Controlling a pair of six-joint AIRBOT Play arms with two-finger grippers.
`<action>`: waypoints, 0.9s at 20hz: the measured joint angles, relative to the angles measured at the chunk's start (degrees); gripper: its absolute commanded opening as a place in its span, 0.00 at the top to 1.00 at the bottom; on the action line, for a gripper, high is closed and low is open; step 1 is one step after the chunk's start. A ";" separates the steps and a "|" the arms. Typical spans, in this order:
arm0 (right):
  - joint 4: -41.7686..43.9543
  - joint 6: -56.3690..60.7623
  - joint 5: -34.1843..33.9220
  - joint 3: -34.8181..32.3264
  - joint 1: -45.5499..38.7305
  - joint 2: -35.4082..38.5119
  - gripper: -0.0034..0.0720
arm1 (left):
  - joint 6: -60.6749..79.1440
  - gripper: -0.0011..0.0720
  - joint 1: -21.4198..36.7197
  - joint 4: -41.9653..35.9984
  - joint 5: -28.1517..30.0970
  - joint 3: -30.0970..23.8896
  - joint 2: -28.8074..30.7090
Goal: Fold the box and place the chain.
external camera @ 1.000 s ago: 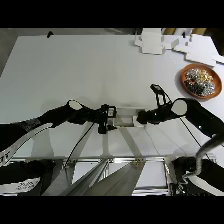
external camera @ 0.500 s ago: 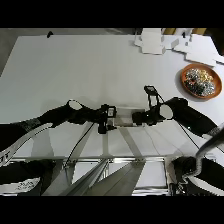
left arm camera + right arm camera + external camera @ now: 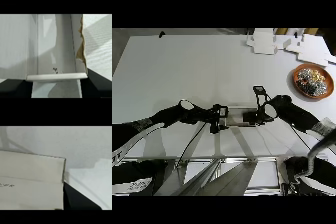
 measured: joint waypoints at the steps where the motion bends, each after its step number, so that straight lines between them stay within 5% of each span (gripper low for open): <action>1: -0.33 0.24 0.22 0.09 0.13 -0.46 0.90 | 0.00 0.78 0.00 0.00 0.02 0.00 0.00; 3: -0.72 0.81 0.57 0.24 0.72 -1.25 0.89 | 0.00 0.78 0.00 0.04 0.00 0.00 0.00; 5: -0.55 1.05 0.02 0.24 1.51 -2.21 0.62 | 0.11 0.78 0.02 0.17 -0.04 0.02 0.00; 9: -0.20 1.22 -0.28 0.35 2.21 -2.93 0.56 | 0.13 0.78 0.02 0.24 -0.13 0.02 0.00; 15: -1.03 1.51 0.37 1.09 2.43 -3.37 0.56 | 0.11 0.78 0.00 0.11 -0.09 0.00 0.00; 18: -1.66 1.75 0.68 1.20 2.43 -3.65 0.75 | 0.00 0.78 0.00 0.07 -0.04 0.00 0.00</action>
